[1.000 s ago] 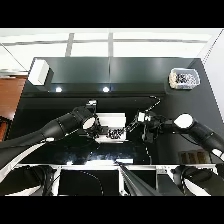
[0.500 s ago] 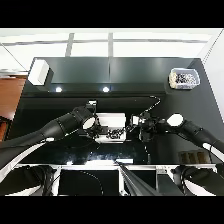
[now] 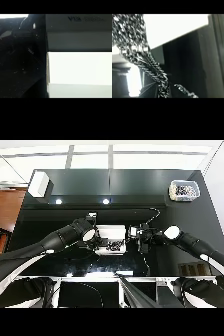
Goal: Fold the box and place the chain.
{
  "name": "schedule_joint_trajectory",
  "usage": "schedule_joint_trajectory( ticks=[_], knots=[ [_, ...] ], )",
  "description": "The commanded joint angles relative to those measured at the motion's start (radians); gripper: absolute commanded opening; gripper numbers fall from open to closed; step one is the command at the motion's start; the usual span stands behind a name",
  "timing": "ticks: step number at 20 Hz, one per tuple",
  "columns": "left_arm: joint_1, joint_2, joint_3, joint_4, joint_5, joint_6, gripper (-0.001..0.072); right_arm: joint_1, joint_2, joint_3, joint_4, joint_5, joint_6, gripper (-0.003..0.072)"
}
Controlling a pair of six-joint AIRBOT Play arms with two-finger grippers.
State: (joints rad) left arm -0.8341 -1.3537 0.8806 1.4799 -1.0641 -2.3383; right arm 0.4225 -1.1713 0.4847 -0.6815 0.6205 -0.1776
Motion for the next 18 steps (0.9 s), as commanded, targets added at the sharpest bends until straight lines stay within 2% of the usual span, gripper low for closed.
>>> schedule_joint_trajectory(
  ticks=[1,4,9,11,13,16,17,18],
  knots=[
    [0.0,0.0,0.001,0.0,0.005,0.0,0.0028,-0.006,0.084,0.002,-0.051,-0.003,0.132,0.0046],
    [0.0,0.0,0.001,0.0,0.008,0.0,0.0028,-0.051,0.236,0.003,-0.121,0.051,0.332,0.0044],
    [0.0,0.0,0.001,0.0,0.008,0.0,0.0028,-0.111,0.481,0.095,-0.123,0.281,0.642,0.0044],
    [0.0,0.0,0.001,0.0,0.008,0.0,0.0028,-0.11,0.518,0.173,-0.106,0.368,0.743,0.0044],
    [0.0,0.0,0.001,0.0,0.008,0.0,0.0028,-0.11,0.518,0.253,-0.027,0.438,0.795,0.0045],
    [0.0,0.0,0.001,0.0,0.007,0.0,0.0028,-0.11,0.518,0.335,0.097,0.448,0.808,0.0045],
    [0.0,0.0,0.001,0.0,0.007,0.0,0.0028,-0.111,0.518,0.335,0.051,0.445,0.813,0.0046],
    [0.0,0.0,0.001,0.0,0.008,0.0,0.0028,-0.112,0.508,0.32,-0.071,0.444,0.864,0.0047]
  ],
)
